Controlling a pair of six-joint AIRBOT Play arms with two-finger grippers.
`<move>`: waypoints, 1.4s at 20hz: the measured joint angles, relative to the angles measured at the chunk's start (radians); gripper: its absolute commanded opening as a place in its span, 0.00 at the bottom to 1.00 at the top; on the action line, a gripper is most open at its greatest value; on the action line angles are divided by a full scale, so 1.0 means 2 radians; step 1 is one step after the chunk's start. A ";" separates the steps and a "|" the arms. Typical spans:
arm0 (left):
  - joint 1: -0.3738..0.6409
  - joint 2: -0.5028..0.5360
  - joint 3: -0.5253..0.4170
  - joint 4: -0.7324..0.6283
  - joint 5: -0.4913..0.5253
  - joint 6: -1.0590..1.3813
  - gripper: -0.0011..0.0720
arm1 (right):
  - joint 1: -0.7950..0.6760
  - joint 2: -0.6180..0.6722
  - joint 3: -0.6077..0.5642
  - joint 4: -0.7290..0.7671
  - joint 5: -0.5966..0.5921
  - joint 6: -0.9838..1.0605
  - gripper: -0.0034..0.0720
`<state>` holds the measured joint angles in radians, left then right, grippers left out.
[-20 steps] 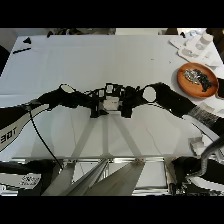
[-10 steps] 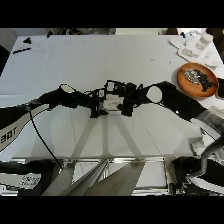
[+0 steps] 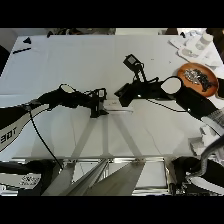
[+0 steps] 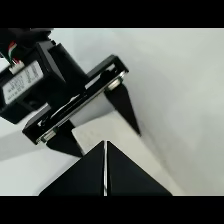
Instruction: Fold the box and place the chain.
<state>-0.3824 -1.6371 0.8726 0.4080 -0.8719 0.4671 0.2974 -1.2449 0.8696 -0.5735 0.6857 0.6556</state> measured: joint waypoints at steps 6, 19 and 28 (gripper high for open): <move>0.000 0.000 0.000 0.000 0.000 0.000 0.45 | -0.005 -0.023 -0.061 0.070 0.001 0.005 0.06; 0.000 0.000 0.000 0.000 0.000 0.000 0.45 | -0.006 -0.027 -0.110 0.073 -0.015 -0.001 0.06; 0.000 0.000 0.000 0.000 0.000 -0.001 0.45 | 0.036 -0.030 -0.087 0.149 -0.041 -0.040 0.06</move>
<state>-0.3828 -1.6371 0.8726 0.4076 -0.8719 0.4656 0.3687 -1.3056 0.6956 -0.2760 0.6044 0.5762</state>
